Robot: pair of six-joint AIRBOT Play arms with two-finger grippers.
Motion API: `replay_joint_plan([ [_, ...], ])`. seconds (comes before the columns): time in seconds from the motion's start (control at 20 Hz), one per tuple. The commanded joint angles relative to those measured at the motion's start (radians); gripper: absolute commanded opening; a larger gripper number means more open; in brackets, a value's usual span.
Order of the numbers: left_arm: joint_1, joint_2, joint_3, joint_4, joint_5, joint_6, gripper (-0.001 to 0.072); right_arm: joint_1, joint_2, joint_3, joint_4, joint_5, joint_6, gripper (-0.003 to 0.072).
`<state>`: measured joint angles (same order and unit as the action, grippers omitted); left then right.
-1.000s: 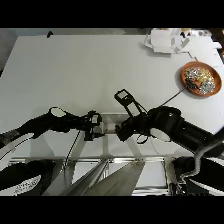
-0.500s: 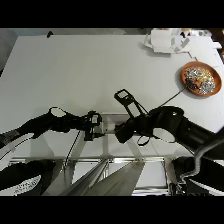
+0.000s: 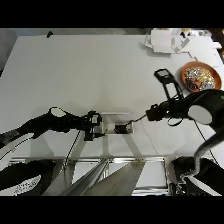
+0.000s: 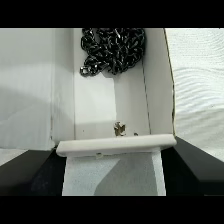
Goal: Fold the box and place the chain.
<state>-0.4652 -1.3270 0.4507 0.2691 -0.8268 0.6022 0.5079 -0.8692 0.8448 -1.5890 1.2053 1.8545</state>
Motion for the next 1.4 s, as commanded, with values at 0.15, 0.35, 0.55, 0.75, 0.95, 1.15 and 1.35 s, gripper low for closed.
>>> replay_joint_plan([
  [0.15,0.000,0.000,0.000,0.000,0.000,0.000,0.0136,-0.243,-0.096,-0.006,-0.038,-0.122,-0.004,0.0462],
  [0.35,0.000,0.000,0.000,0.000,0.000,0.000,0.0136,-0.293,-0.232,-0.006,-0.038,-0.177,-0.004,0.0387],
  [0.55,0.000,0.000,0.000,0.000,0.000,0.000,0.0136,-0.298,-0.367,-0.006,-0.040,-0.235,-0.004,0.0388],
  [0.75,0.000,0.000,0.000,0.000,0.000,0.000,0.0136,-0.298,-0.456,-0.006,-0.038,-0.291,-0.003,0.0388],
  [0.95,0.000,0.000,0.000,0.000,0.000,0.000,0.0136,-0.298,-0.503,-0.006,-0.038,-0.293,-0.003,0.0386],
  [1.15,0.000,0.000,0.000,0.000,0.000,0.000,0.0136,-0.298,-0.515,-0.006,-0.037,-0.277,-0.003,0.0336],
  [1.35,0.000,0.000,0.000,0.000,0.000,0.000,0.0136,-0.298,-0.515,-0.007,-0.037,-0.272,-0.003,0.0263],
])
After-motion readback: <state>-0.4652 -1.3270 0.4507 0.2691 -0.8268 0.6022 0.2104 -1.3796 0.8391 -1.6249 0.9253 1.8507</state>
